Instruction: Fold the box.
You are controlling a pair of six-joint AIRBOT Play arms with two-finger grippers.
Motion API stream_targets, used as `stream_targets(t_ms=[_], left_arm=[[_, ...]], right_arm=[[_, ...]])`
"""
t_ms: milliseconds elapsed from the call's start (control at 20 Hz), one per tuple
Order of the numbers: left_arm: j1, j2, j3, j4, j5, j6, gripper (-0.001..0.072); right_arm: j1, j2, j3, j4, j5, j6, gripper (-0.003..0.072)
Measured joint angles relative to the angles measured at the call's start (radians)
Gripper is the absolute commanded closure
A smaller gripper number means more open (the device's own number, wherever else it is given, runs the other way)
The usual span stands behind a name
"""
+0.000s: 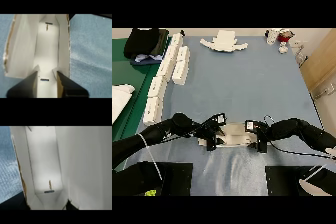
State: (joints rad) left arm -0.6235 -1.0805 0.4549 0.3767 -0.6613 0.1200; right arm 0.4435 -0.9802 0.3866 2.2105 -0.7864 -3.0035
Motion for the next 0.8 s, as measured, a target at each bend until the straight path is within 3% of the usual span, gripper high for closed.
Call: stream_targets(t_ms=[200,450,800], left_arm=[[0.0,0.002,0.0,0.008,-0.01,-0.029,0.0695],[0.023,0.037,0.0,0.095,-0.022,-0.194,0.0695],[0.133,0.203,0.0,0.235,-0.074,-0.607,0.0697]], right_arm=[[0.0,0.0,0.0,0.0,0.0,0.0,0.019],[0.0,0.0,0.0,0.0,0.0,0.0,0.019],[0.0,0.0,0.0,0.0,0.0,0.0,0.019]])
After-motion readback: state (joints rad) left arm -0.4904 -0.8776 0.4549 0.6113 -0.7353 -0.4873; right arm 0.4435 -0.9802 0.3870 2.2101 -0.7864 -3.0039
